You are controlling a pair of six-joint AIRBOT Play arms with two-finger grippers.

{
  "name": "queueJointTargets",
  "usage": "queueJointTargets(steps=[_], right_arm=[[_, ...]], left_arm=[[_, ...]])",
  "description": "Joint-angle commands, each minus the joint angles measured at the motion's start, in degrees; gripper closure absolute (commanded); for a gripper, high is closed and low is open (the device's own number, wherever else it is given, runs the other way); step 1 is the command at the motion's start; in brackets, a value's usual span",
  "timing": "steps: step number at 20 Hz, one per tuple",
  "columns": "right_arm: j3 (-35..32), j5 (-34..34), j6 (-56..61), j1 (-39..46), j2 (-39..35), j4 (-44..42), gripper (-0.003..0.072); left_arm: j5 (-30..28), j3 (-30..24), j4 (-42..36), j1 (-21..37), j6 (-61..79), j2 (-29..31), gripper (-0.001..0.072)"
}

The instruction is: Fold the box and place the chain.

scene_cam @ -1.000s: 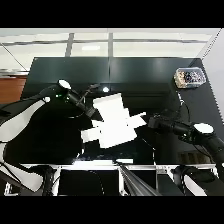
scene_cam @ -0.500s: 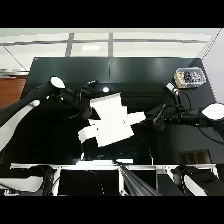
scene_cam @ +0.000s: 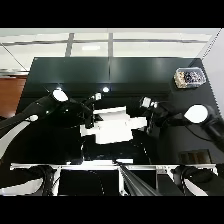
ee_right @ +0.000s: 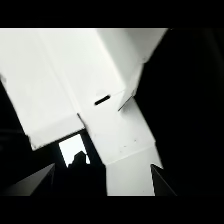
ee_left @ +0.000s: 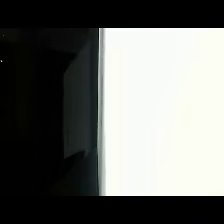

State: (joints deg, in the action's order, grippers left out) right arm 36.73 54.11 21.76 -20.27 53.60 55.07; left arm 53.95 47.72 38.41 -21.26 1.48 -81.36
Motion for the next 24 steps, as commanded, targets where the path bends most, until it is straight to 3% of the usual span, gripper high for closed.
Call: queueJointTargets(steps=[1, 3, 6, 9, 12, 16, 24], right_arm=[[-2.4, -0.7, -6.5, -3.5, 2.0, 4.4, 0.0007], [-2.6, 2.6, -7.7, -3.9, 2.7, 4.3, 0.0007], [-3.4, 2.2, -11.8, -3.9, 4.6, -2.8, 0.0007], [-3.8, 0.6, -14.4, -4.9, 7.0, -4.7, 0.0007], [-5.3, -4.2, -14.6, -8.2, 8.7, -4.7, 0.0007], [-7.7, -16.1, -11.6, -11.0, 9.3, -6.0, 0.0008], [-8.0, -19.6, -12.4, -14.1, 9.3, -7.0, 0.0008]], left_arm=[[-2.0, -0.4, 0.1, -0.7, 3.2, 0.1, 0.0681], [1.7, -0.4, 0.2, -0.9, 3.3, 0.1, 0.0681], [-0.5, -0.4, 0.1, -1.0, 3.3, 0.0, 0.0681], [-1.3, -0.4, 0.1, -1.2, 3.2, 0.0, 0.0681], [-1.5, -0.4, 0.1, -1.2, 3.3, 0.0, 0.0681], [-1.4, -0.4, 0.1, -1.2, 3.2, 0.0, 0.0681], [-1.2, -0.4, 0.1, -1.1, 3.2, -1.6, 0.0680]])
